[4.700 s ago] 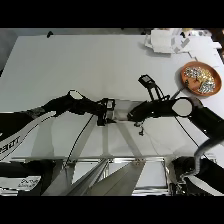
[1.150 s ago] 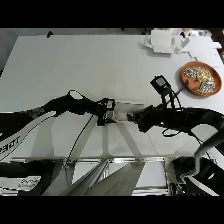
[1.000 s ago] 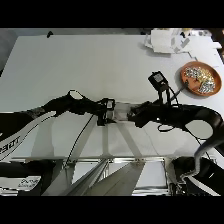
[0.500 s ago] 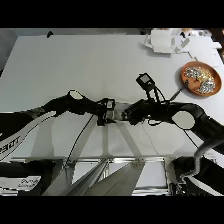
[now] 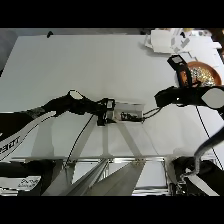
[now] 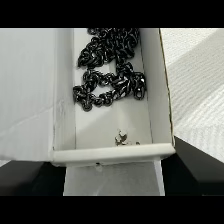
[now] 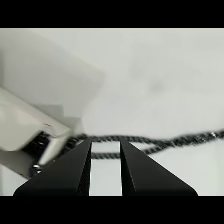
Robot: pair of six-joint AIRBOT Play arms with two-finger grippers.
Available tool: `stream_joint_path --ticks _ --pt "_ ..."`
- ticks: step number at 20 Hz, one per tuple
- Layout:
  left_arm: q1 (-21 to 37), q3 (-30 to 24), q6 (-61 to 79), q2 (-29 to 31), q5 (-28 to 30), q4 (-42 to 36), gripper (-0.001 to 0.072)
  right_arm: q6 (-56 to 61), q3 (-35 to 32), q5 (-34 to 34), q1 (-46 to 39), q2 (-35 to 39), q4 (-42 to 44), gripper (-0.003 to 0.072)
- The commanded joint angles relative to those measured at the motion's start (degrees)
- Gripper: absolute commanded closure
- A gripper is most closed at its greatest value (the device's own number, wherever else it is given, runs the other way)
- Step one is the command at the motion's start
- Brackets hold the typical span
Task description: Fold the box and place the chain.
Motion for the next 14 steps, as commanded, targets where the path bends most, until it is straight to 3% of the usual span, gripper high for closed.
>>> stream_joint_path --ticks 1,2,4,8,9,14 --pt "0.0 0.0 0.0 0.0 0.0 0.0 0.0459 0.8 0.2 2.8 -4.7 -5.0 -2.0 0.0324" --pt "0.0 0.0 0.0 0.0 0.0 0.0 0.0459 0.7 0.2 2.8 -4.7 -7.3 -2.0 0.0247" --pt "0.0 0.0 0.0 0.0 0.0 0.0 0.0459 1.2 0.2 2.8 -4.7 -11.7 -1.9 0.0251" --pt "0.0 0.0 0.0 0.0 0.0 0.0 0.0459 2.7 0.2 3.1 -4.7 -18.5 -2.0 0.0311" --pt "0.0 0.0 0.0 0.0 0.0 0.0 0.0459 2.7 0.2 3.1 -4.7 -19.7 -2.2 0.0362" --pt "0.0 0.0 0.0 0.0 0.0 0.0 0.0459 8.2 0.2 2.7 -4.7 -23.1 -8.0 0.0367"
